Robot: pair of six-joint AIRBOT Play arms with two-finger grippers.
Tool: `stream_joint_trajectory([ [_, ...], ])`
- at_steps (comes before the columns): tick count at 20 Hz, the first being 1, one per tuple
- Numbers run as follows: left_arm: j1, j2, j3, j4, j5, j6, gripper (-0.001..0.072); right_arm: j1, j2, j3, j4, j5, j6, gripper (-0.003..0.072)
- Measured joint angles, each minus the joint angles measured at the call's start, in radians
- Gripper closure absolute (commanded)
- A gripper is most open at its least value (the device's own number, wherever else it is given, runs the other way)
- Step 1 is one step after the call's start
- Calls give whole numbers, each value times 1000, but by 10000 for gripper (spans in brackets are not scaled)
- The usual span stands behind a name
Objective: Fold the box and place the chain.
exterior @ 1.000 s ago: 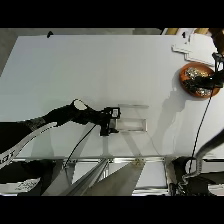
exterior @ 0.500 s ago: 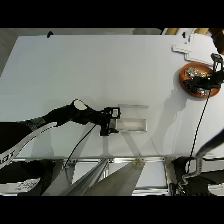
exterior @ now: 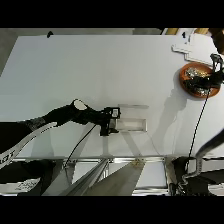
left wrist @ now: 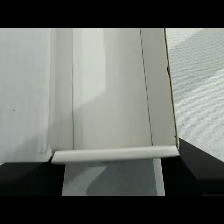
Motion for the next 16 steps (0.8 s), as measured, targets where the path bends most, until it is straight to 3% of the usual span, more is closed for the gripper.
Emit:
stream_joint_trajectory([
  [6,0,0,0,0,0,0,540,0,95,0,-1,56,-35,669],
  [11,0,0,0,0,0,0,540,0,320,0,8,126,-96,669],
  [16,0,0,0,0,0,0,540,0,551,0,142,206,-152,669],
])
